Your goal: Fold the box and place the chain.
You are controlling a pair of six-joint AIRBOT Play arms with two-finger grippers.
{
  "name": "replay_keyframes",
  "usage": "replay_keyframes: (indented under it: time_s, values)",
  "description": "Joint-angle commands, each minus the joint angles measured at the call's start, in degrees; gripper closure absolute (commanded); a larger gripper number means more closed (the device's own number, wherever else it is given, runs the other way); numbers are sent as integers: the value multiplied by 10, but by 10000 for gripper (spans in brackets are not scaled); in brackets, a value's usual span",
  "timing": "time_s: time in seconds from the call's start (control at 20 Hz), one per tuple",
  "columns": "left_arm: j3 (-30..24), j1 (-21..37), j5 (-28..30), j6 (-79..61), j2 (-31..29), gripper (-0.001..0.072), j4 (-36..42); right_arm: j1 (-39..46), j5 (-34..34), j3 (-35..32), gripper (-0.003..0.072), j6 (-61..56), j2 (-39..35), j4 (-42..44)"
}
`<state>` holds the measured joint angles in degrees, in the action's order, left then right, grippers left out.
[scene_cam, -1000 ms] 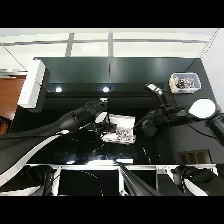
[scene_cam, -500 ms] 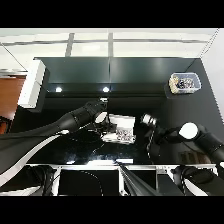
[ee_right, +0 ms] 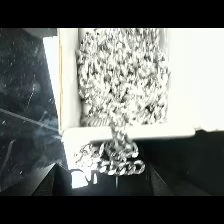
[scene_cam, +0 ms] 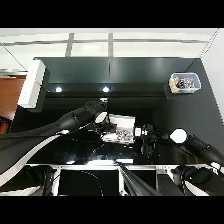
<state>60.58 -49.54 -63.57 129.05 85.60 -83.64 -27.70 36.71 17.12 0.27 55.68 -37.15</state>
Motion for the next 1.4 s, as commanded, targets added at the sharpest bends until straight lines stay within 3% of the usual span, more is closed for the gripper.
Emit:
replay_keyframes:
  time_s: [0.0, 0.1, 0.2, 0.25, 0.3, 0.45, 0.55, 0.7, 0.8, 0.9, 1.0, 1.15, 1.2, 1.3, 1.35]
  values:
    - [0, 0, 0, 0, 0, 680, 0, -3, -14, -1, -34, 32, 10, 29]
    - [0, 0, 0, 0, 0, 680, 0, -3, -15, -1, -34, 32, 10, 29]
    - [0, 0, 0, 0, 0, 680, 0, -3, -15, -1, 287, 16, 10, 29]
    - [0, 0, 0, 0, 0, 680, 0, -3, -14, -1, 530, 6, 10, 27]
    - [0, 0, 0, 0, 0, 680, 0, -2, -13, -1, 632, -10, 10, 26]
    - [0, 0, 0, 0, 0, 680, 1, -2, -8, 3, 638, -56, 7, 10]
    - [0, 0, 0, 0, 0, 680, 1, -1, 13, 23, 677, -158, -6, -63]
    - [0, 0, 1, 0, 0, 680, 1, 18, 125, 85, 677, -337, -38, -193]
    - [0, 0, 1, 0, 0, 680, 0, 47, 231, 139, 677, -402, -51, -218]
    - [0, 0, 1, 0, 0, 680, 1, 75, 324, 193, 677, -436, -60, -172]
    - [0, 0, 1, 0, 0, 680, 1, 90, 357, 232, 676, -440, -60, -70]
    - [0, 0, 4, 0, 0, 680, 1, 76, 245, 230, 671, -452, -54, 60]
    - [0, 0, 4, 0, 0, 680, 1, 62, 221, 229, 635, -459, -46, 61]
    - [0, 0, 3, 0, 0, 680, 1, 43, 209, 227, 367, -483, -27, 42]
    - [0, 0, 3, 0, 0, 680, 2, 41, 210, 227, 328, -496, -23, 27]
